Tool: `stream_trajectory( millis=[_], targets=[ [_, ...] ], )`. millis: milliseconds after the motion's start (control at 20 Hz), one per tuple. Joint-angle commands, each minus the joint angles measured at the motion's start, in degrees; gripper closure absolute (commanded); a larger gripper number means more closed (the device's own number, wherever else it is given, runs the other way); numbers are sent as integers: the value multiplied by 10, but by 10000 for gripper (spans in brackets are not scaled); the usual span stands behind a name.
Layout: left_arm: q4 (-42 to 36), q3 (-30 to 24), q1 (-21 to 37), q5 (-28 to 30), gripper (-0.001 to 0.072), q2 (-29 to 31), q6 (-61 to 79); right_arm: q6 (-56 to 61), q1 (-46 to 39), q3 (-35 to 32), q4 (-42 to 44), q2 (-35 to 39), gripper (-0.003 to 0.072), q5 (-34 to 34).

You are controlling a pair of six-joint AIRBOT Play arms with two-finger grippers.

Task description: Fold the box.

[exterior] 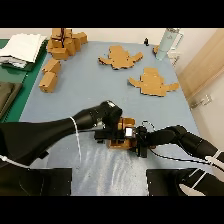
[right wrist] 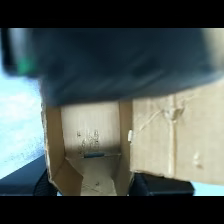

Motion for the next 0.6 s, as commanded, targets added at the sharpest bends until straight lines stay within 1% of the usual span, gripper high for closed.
stream_trajectory(
  millis=[0, 100, 250, 400, 550],
  targets=[
    [-141, 1, 67, -17, 74, 5, 99, 0, 0, 0, 0, 0, 184, 0],
    [-190, 1, 109, -38, 72, 5, 137, 0, 0, 0, 0, 0, 184, 0],
    [-222, 1, 175, -89, 72, 5, 190, 0, 0, 0, 0, 0, 184, 0],
    [-269, 1, 232, -126, 72, 5, 306, 0, 0, 0, 0, 0, 184, 0],
    [-254, 0, 287, -151, 76, 5, 417, 0, 0, 0, 0, 0, 185, 0]
  ],
)
